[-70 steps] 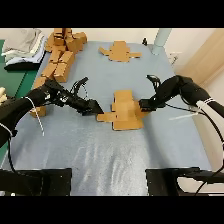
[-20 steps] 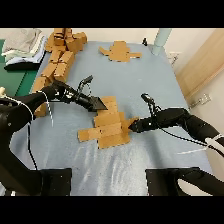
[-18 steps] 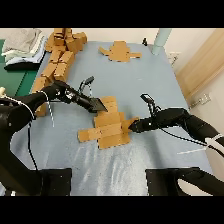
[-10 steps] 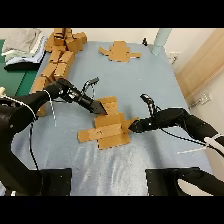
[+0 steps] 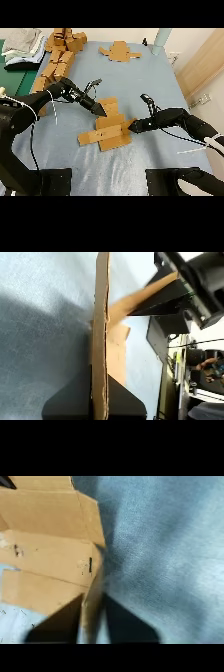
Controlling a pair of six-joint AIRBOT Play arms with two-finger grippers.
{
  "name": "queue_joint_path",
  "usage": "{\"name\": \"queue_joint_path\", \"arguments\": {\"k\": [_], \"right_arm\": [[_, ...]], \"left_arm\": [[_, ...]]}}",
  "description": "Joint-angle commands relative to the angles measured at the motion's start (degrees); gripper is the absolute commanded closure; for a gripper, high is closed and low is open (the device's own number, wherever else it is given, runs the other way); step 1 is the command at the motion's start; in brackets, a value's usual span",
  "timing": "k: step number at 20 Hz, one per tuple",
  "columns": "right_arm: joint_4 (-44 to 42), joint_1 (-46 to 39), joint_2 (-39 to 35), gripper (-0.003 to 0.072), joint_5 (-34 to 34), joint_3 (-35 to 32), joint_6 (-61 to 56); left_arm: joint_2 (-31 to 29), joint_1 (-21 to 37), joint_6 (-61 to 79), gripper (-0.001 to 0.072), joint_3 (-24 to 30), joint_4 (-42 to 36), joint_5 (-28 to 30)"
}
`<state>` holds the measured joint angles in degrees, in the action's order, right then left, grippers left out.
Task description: Fold the box.
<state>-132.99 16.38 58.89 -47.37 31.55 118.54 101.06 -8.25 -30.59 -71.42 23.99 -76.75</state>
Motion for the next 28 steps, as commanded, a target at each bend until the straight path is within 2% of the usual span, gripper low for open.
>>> {"name": "queue_joint_path", "arguments": {"k": [1,5,8,9,11,12,17,23,28], "right_arm": [[1.7,-0.04,0.0,0.0202,0.48,0.04,-1.2],[11.93,-3.54,-0.04,0.0202,0.87,3.98,-11.98],[13.4,-8.0,-0.22,0.0207,0.85,9.33,-17.14],[13.38,-9.2,-0.37,0.0255,0.87,10.78,-19.34],[13.25,-10.36,-0.42,0.0524,0.9,12.41,-21.7],[13.2,-10.34,-0.39,0.0546,0.87,12.66,-21.7],[13.22,-10.29,-0.39,0.0546,0.66,12.66,-21.68],[13.2,-10.29,-0.39,0.0546,0.61,12.66,-21.68],[13.18,-10.27,-0.39,0.0546,0.59,12.66,-21.66]], "left_arm": [[0.0,-0.31,2.99,0.0697,-0.28,0.15,0.28],[-2.51,-3.04,8.04,0.07,-0.52,-0.15,2.23],[-5.86,-6.78,13.07,0.0701,-0.35,-0.13,6.14],[-6.62,-8.15,15.08,0.0701,-0.22,0.33,7.45],[-7.15,-10.69,16.11,0.0701,0.09,2.67,11.32],[-7.19,-11.58,16.39,0.0701,0.55,2.69,12.9],[-10.1,-14.05,17.81,0.0702,3.91,2.82,19.34],[-19.98,-15.93,22.82,0.0701,15.1,3.1,29.9],[-20.26,-19.21,25.51,0.07,19.06,4.04,35.63]]}}
